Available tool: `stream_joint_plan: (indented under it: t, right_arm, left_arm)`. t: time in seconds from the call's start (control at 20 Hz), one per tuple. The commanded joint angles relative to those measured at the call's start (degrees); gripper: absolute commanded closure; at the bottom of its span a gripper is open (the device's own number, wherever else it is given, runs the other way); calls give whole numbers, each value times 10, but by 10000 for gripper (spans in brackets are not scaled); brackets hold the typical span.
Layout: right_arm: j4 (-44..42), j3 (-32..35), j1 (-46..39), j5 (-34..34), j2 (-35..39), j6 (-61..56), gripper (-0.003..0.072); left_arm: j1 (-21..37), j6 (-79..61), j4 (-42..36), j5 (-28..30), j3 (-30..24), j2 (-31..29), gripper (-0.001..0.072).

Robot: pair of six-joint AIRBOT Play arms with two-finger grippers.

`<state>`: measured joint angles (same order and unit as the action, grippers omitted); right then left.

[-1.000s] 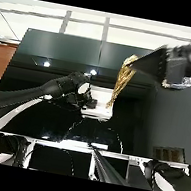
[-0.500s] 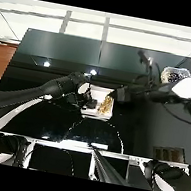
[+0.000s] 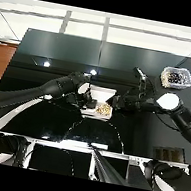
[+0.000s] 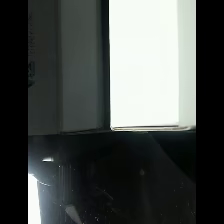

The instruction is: Fold the box and place the chain.

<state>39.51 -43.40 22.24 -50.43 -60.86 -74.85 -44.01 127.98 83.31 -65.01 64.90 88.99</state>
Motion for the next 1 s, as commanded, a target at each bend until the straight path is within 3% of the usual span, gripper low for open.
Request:
stream_joint_plan:
  t: [0.0,0.2,0.35,0.55,0.6,0.7,0.75,0.85,0.95]
  right_arm:
    - [92,-37,-55,-71,17,-23,308]
    - [269,-49,-177,-139,87,-73,309]
    - [283,-49,-201,-171,99,-72,308]
    - [278,-43,-189,-146,99,-76,308]
    - [266,-40,-186,-123,99,-94,309]
    - [240,-35,-178,-85,99,-99,309]
    - [242,-35,-171,-71,99,-99,309]
    - [245,-35,-165,-60,99,-97,308]
    - [246,-34,-162,-46,99,-87,308]
  left_arm:
    - [0,0,-1,0,0,0,683]
    - [0,0,-35,13,0,0,683]
    - [2,-8,-37,18,0,0,683]
    - [-8,66,25,0,8,-1,684]
    - [-14,83,33,6,15,-1,625]
    - [-25,88,38,12,36,-2,250]
    - [-30,85,49,-3,47,-3,150]
    - [-42,8,84,-32,51,-30,126]
    - [-69,-38,189,-90,37,-85,126]
